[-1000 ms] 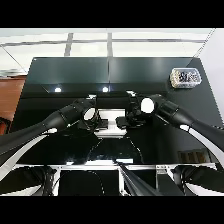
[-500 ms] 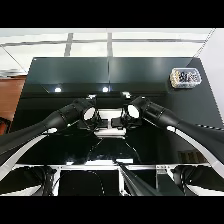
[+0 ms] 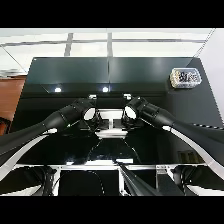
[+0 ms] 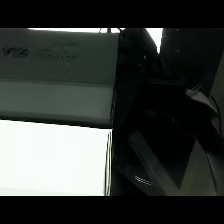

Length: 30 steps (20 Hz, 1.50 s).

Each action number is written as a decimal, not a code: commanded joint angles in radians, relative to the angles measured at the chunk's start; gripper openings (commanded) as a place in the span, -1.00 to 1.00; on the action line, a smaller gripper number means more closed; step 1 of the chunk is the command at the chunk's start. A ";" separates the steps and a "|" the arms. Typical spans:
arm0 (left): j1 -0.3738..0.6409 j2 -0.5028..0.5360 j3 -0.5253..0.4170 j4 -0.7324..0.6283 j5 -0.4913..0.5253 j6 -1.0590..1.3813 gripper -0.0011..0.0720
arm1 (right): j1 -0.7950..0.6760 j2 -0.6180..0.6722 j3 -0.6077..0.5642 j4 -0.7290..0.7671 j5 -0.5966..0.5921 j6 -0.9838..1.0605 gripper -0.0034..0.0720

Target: Fold the box and place the chain.

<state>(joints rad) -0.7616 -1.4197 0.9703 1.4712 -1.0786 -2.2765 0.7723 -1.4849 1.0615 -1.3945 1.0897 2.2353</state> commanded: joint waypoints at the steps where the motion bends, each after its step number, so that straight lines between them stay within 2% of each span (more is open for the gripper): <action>1: 0.001 0.000 0.000 0.005 -0.003 0.003 -0.89 | 0.010 -0.002 0.001 -0.006 -0.002 0.010 -0.88; 4: 0.001 0.000 0.000 0.005 -0.003 0.003 -0.89 | 0.011 -0.002 0.001 -0.005 0.005 0.010 -0.87; 5: 0.001 0.000 0.000 0.005 -0.003 0.003 -0.89 | 0.011 -0.001 0.001 -0.005 0.005 0.010 -0.79; 6: 0.001 0.000 0.000 0.005 -0.003 0.003 -0.89 | 0.011 -0.001 0.001 -0.005 0.005 0.010 -0.40; 7: 0.001 0.000 0.000 0.005 -0.003 0.003 -0.89 | 0.011 -0.002 0.001 -0.005 0.005 0.010 -0.41; 8: 0.001 0.000 0.000 0.005 -0.003 0.003 -0.89 | 0.011 -0.001 0.001 -0.006 0.005 0.010 -0.86; 12: 0.001 0.000 0.000 0.005 -0.003 0.003 -0.89 | 0.011 0.000 0.002 -0.010 0.006 0.009 -0.85; 13: 0.001 0.000 0.000 0.005 -0.003 0.003 -0.89 | 0.011 0.004 0.002 -0.010 0.006 0.009 -0.35; 14: 0.001 0.000 0.000 0.005 -0.003 0.003 -0.89 | 0.010 0.012 0.003 -0.015 0.009 0.008 0.05; 15: 0.001 0.000 0.000 0.005 -0.003 0.003 -0.89 | 0.008 0.028 0.004 -0.024 0.013 -0.018 0.11; 17: 0.001 0.000 0.000 0.005 -0.003 0.003 -0.89 | 0.002 0.087 0.010 -0.041 0.033 -0.077 0.11; 20: 0.001 0.000 0.000 0.005 -0.003 0.003 -0.89 | -0.014 0.277 0.021 -0.089 0.057 -0.185 0.11; 21: 0.001 0.000 0.000 0.005 -0.003 0.003 -0.89 | -0.030 0.360 0.023 -0.167 0.047 -0.205 0.11; 23: 0.001 0.000 0.000 0.006 -0.003 0.003 -0.89 | -0.060 0.481 0.021 -0.560 0.059 -0.209 0.11; 24: 0.001 0.000 0.000 0.006 -0.002 0.003 -0.89 | -0.089 0.504 0.017 -0.764 0.070 -0.194 0.11; 25: 0.001 0.000 0.000 0.006 -0.003 0.003 -0.89 | -0.151 0.502 0.015 -0.907 0.047 -0.181 0.20; 26: 0.001 0.000 0.000 0.006 -0.003 0.003 -0.89 | -0.251 0.490 0.009 -0.937 -0.038 -0.184 1.00; 28: 0.001 0.000 0.000 0.005 -0.004 0.003 -0.89 | -0.497 0.426 0.007 -0.805 -0.216 -0.186 1.00; 30: 0.001 0.000 0.000 0.005 -0.005 0.003 -0.89 | -0.738 0.315 0.013 -0.520 -0.374 -0.186 1.00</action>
